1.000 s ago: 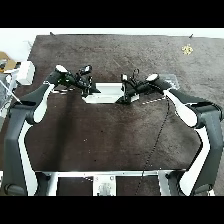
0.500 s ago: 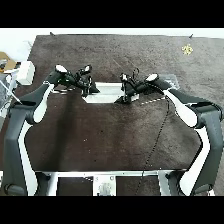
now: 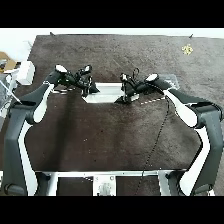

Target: Fold the box and place the chain.

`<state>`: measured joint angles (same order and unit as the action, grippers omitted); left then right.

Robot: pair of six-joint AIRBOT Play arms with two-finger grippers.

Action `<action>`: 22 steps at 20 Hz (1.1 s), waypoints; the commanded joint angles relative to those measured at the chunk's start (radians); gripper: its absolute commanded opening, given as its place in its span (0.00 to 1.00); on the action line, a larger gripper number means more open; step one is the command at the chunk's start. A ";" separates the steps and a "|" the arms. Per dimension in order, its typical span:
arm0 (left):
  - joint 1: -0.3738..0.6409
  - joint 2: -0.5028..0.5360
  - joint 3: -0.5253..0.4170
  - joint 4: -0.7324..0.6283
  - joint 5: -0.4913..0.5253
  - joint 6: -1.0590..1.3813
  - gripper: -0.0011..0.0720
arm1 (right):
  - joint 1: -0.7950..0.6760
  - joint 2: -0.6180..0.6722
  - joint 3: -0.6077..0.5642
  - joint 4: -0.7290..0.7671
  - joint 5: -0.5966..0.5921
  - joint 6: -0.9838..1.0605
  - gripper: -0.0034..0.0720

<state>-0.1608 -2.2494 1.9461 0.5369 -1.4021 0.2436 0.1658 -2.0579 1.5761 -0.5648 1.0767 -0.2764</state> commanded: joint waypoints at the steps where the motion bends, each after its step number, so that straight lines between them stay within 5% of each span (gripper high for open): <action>1: 0.000 0.000 0.000 -0.001 -0.002 -0.003 0.03 | -0.001 0.000 0.000 0.000 0.000 0.000 0.57; 7: 0.000 0.000 0.000 -0.007 -0.013 -0.037 0.03 | -0.001 0.000 0.000 0.000 0.000 0.000 0.57; 8: 0.000 0.000 0.000 -0.007 -0.014 -0.038 0.19 | -0.001 0.000 0.000 0.000 0.000 0.000 0.57; 9: 0.000 0.000 0.000 -0.013 -0.006 -0.072 0.45 | -0.001 0.000 0.000 0.000 0.000 0.000 0.57; 17: 0.091 0.066 0.001 -0.021 -0.070 -0.261 0.48 | -0.001 0.000 0.000 0.000 -0.001 0.000 0.57; 22: 0.168 0.150 0.001 -0.122 -0.259 -0.394 0.47 | -0.001 0.000 0.000 0.000 -0.001 0.000 0.57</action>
